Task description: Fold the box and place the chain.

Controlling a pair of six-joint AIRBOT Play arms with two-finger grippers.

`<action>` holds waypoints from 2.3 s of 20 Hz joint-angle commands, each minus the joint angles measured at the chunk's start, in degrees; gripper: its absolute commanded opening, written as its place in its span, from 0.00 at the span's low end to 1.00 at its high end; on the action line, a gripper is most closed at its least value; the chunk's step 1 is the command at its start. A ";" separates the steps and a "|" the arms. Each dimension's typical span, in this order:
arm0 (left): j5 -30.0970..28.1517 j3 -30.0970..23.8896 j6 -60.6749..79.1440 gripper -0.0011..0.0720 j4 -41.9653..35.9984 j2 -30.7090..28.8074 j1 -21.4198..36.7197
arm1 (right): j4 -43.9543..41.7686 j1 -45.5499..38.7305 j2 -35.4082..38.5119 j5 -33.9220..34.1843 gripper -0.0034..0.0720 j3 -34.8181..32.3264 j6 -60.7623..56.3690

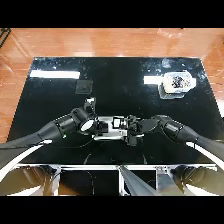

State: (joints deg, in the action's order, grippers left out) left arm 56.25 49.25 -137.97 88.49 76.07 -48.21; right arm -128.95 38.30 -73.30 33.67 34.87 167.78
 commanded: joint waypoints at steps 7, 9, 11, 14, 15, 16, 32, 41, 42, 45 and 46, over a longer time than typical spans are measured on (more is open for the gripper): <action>4.26 1.60 -0.26 0.72 2.86 0.00 -0.02 | -0.02 0.02 -0.02 -0.02 0.44 -0.02 -0.66; 4.17 1.60 -0.26 0.72 2.54 0.00 -0.02 | -0.02 0.02 0.00 -0.04 0.44 -0.02 -0.66; 4.04 1.60 -0.24 0.69 2.58 0.02 0.00 | -0.02 0.02 -0.02 -0.04 0.44 -0.02 -0.63; 4.04 1.60 -0.20 0.65 1.79 0.85 -0.04 | -0.02 0.02 0.00 -0.04 0.44 -0.02 -0.63; 3.96 1.60 0.24 0.63 0.76 1.29 -0.04 | -0.02 0.02 0.00 -0.04 0.44 -0.02 -0.63; 3.80 1.60 0.22 0.62 0.61 1.40 -0.04 | -0.02 0.02 -0.02 -0.02 0.44 -0.02 -0.63; 4.68 1.62 2.99 0.05 1.46 1.40 0.00 | 4.90 -0.15 4.35 3.17 0.98 0.02 -3.32; 4.63 1.64 2.99 0.05 1.44 1.40 0.11 | 9.05 -3.30 10.58 8.79 0.96 0.00 -4.57; 4.63 1.64 2.99 0.05 1.44 1.40 0.11 | 7.82 -3.28 10.47 8.79 0.96 0.00 -3.72; 4.68 1.64 2.99 0.05 1.44 1.40 0.11 | 4.22 -3.17 10.34 8.74 0.79 -0.02 -0.55; 4.68 1.64 2.99 0.05 1.44 1.40 0.11 | 4.31 -3.17 10.16 8.79 0.79 0.00 -0.55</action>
State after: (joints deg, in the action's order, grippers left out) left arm 60.88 50.85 -134.98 89.91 77.47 -48.14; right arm -122.48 35.20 -63.05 42.24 34.83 165.36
